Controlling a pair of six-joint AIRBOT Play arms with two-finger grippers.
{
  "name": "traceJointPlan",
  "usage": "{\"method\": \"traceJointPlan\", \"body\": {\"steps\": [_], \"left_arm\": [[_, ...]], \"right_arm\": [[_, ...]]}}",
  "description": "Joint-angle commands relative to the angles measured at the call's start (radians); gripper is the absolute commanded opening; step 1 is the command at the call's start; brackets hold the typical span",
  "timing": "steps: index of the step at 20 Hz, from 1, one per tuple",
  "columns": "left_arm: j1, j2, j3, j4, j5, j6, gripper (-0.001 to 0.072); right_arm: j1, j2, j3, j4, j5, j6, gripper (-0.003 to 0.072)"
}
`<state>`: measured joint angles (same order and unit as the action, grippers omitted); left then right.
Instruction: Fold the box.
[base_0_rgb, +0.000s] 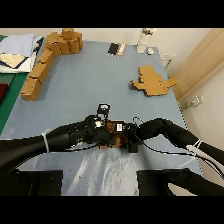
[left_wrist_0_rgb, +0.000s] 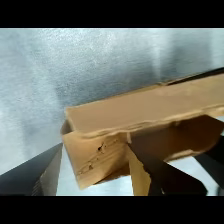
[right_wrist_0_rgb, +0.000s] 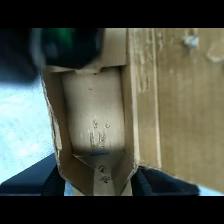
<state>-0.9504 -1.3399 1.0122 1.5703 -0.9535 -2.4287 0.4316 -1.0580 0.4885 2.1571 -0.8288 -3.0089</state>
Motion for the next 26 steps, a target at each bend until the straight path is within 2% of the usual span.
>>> {"method": "traceJointPlan", "body": {"steps": [1, 3, 4, 5, 9, 10, 11, 12, 13, 18, 19, 20, 21, 26], "left_arm": [[-0.034, -0.060, 0.063, 0.062, -0.084, -0.058, 0.0579], [-0.035, -0.082, 0.091, 0.069, -0.091, -0.060, 0.0578], [-0.035, -0.093, 0.106, 0.076, -0.101, -0.058, 0.0454], [-0.035, -0.102, 0.116, 0.078, -0.102, -0.055, 0.0389], [-0.035, -0.159, 0.163, 0.077, -0.150, -0.052, 0.0389], [-0.035, -0.169, 0.172, 0.077, -0.185, -0.060, 0.0343], [-0.035, -0.174, 0.174, 0.077, -0.212, -0.060, 0.0216], [-0.035, -0.174, 0.174, 0.077, -0.229, -0.072, 0.0142], [-0.035, -0.174, 0.174, 0.077, -0.244, -0.080, 0.0100], [-0.035, -0.173, 0.192, 0.065, -0.251, -0.078, 0.0120], [-0.035, -0.173, 0.204, 0.050, -0.252, -0.052, 0.0249], [-0.035, -0.173, 0.218, 0.042, -0.255, -0.040, 0.0452], [-0.035, -0.172, 0.234, 0.042, -0.264, -0.040, 0.0491], [-0.016, -0.172, 0.279, 0.057, -0.296, -0.039, 0.0491]], "right_arm": [[0.000, 0.000, 0.000, 0.000, 0.000, 0.000, 0.0476], [0.000, 0.000, 0.000, 0.000, 0.000, 0.000, 0.0476], [0.000, -0.001, 0.000, 0.000, 0.000, 0.000, 0.0476], [0.000, 0.000, 0.000, 0.000, 0.000, 0.000, 0.0476], [0.000, 0.000, 0.000, 0.000, 0.000, 0.000, 0.0476], [0.000, -0.001, 0.000, 0.000, 0.001, 0.000, 0.0476], [0.000, 0.000, 0.000, 0.000, 0.001, 0.000, 0.0476], [0.000, -0.001, 0.000, 0.000, 0.000, 0.000, 0.0476], [0.000, 0.000, 0.000, 0.000, 0.000, 0.000, 0.0476], [0.000, 0.000, 0.000, 0.000, 0.000, 0.000, 0.0476], [0.000, 0.000, 0.000, 0.000, 0.001, 0.000, 0.0476], [0.000, -0.001, 0.000, 0.000, 0.000, 0.000, 0.0476], [0.000, -0.001, 0.000, 0.000, 0.000, 0.000, 0.0476], [0.000, -0.001, 0.000, 0.000, 0.000, 0.000, 0.0476]]}}
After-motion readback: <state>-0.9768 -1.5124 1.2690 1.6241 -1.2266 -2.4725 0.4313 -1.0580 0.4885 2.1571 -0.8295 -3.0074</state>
